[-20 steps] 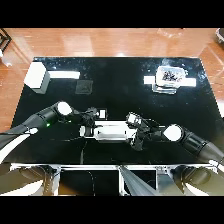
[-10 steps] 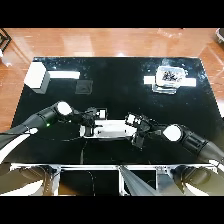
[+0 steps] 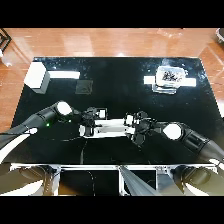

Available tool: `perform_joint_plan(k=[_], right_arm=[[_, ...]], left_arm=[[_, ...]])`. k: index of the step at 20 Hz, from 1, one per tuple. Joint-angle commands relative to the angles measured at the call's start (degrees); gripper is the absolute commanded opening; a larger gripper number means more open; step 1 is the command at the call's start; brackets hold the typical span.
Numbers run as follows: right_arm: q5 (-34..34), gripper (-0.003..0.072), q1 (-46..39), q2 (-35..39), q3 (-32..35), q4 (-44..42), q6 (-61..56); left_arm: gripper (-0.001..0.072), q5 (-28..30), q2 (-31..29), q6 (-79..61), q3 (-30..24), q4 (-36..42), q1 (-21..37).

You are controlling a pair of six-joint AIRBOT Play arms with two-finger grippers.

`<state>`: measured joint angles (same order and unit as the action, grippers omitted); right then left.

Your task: Fold the box and place the chain.

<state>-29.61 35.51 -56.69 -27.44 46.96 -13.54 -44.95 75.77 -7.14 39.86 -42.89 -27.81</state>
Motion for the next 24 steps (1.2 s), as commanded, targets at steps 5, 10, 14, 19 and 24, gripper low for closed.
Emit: perform_joint_plan(k=[5, 10, 14, 19, 24], right_arm=[[-0.2, 0.0698, 0.0, -0.3, -0.5, -3.9, 4.6], [-4.2, 0.0698, -0.2, -5.9, -2.9, -7.2, 13.3], [-5.3, 0.0699, -2.3, -9.1, -3.2, -9.4, 17.1], [-8.4, 0.0699, -3.1, -11.6, -3.2, -19.7, 26.8], [-8.3, 0.0699, -4.4, -13.3, -3.2, -21.0, 29.1]], left_arm=[[0.0018, -0.1, 0.0, 0.0, 0.0, 0.1, 0.0], [0.0019, -0.1, 0.0, 0.1, 0.0, 0.1, 0.0], [0.0019, -0.1, -0.1, 0.1, 0.0, 0.1, 0.0], [0.0019, -0.2, -0.1, 0.1, 0.0, 0.1, 0.0], [0.0019, -0.3, -0.1, 0.1, 0.0, 0.1, 0.0]])
